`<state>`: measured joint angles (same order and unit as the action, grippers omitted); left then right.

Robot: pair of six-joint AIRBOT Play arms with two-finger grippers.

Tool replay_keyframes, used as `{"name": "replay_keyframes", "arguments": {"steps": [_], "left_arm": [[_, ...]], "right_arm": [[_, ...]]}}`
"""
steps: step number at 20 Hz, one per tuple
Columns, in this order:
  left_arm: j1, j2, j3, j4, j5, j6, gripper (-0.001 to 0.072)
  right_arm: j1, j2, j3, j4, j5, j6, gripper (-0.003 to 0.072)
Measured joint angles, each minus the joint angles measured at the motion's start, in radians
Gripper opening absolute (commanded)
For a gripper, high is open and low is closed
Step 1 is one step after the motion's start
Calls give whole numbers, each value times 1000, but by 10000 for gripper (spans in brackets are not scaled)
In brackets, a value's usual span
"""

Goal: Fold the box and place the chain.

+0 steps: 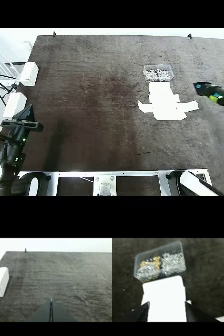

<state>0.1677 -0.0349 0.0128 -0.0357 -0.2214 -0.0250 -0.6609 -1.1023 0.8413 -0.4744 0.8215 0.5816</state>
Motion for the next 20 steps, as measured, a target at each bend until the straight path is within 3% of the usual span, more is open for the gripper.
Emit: {"name": "replay_keyframes", "arguments": {"steps": [4, 11, 14, 20], "left_arm": [[0, 0, 0, 0, 0, 0, 22], [0, 0, 0, -1, 0, 0, 22], [0, 0, 1, -1, 0, 0, 22], [0, 0, 1, -1, -18, 0, 22]], "right_arm": [[-154, -232, 284, -208, 271, 124, 570], [-175, -602, 687, -455, 546, 206, 570], [-175, -711, 778, -486, 623, 213, 570], [-144, -851, 825, -459, 723, 181, 570]]}}
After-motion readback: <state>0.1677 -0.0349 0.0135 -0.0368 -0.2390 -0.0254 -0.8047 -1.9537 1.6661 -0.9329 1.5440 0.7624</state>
